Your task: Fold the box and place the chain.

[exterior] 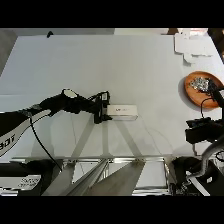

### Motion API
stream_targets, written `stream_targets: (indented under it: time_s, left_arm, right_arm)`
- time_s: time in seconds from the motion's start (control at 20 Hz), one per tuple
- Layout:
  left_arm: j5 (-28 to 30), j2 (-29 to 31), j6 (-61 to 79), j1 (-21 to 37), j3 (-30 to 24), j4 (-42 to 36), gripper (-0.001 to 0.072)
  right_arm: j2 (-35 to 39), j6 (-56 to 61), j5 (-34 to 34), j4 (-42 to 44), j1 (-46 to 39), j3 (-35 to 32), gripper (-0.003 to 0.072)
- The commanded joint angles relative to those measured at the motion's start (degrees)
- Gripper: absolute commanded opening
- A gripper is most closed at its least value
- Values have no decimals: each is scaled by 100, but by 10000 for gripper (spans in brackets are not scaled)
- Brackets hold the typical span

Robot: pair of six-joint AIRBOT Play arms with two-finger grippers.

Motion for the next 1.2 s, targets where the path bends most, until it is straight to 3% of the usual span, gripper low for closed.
stream_targets:
  time_s: [0.0, 0.05, 0.25, 0.45, 0.75, 0.9, 1.15]
  left_arm:
    - [76, 9, 17, 2, 2, 2, 117]
    - [70, 42, 17, 7, 2, 17, 10]
    - [92, 553, -4, 2, 2, 50, 5]
    - [520, 1755, -555, 2, 2, 721, 3]
    - [1781, 3875, -3062, 4, 2, 2968, 6]
    - [2166, 4715, -5386, 22, 2, 4468, 4]
    - [1849, 5678, -9768, 68, 2, 7753, 5]
  right_arm:
    - [17, 61, -535, -157, 0, 4, 5]
    - [17, 61, -686, -157, 0, 4, 5]
    - [15, 61, -1051, -153, 0, 4, 5]
    - [17, 63, -1047, -107, 0, 4, 5]
    - [17, 61, -1045, 236, 0, 4, 6]
    - [17, 61, -1043, 435, 0, 4, 6]
    - [17, 61, -1045, 743, 0, 4, 5]
